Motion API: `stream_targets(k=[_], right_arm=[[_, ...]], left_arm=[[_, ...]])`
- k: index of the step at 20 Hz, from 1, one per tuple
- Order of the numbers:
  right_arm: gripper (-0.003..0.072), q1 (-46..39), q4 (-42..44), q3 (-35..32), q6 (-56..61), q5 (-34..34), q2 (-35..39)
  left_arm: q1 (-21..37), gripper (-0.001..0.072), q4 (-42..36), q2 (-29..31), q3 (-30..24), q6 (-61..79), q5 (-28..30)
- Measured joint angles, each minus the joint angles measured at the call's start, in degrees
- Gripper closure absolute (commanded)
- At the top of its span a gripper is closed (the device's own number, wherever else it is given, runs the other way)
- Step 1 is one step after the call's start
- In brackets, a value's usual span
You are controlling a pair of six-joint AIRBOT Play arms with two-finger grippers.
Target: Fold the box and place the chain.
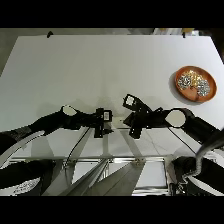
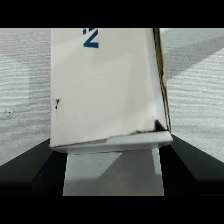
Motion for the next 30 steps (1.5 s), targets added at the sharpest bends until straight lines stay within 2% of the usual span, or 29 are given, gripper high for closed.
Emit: stream_targets(k=[30], right_arm=[[0.0667, 0.0, -1.2, -5.5, -3.0, -2.4, -0.8]], left_arm=[[0.0, 0.0567, 0.0, 0.0, 0.0, 0.0, 0.0]])
